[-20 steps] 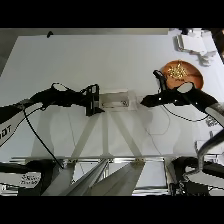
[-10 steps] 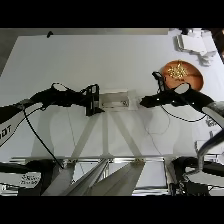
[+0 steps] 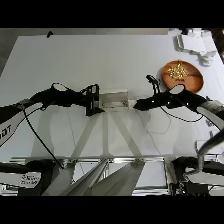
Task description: Fold the box and place the chain.
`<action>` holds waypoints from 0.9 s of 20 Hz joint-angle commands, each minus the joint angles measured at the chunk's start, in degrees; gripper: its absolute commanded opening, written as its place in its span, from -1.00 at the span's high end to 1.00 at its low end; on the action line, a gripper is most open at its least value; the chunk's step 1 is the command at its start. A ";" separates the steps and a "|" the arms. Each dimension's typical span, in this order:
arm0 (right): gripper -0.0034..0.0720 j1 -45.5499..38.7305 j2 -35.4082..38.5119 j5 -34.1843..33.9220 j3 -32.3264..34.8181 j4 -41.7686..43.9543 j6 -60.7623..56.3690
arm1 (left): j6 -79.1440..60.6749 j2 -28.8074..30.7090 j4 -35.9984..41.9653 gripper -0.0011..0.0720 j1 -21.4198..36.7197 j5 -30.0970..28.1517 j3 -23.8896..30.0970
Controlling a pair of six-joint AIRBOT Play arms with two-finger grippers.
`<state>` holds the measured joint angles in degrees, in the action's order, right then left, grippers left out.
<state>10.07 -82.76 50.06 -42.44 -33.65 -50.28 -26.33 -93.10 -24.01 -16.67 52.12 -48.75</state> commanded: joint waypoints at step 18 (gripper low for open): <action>-0.37 -3.65 10.82 2.23 0.00 -9.27 -6.99 | 0.00 0.02 0.00 0.54 0.02 -0.02 0.02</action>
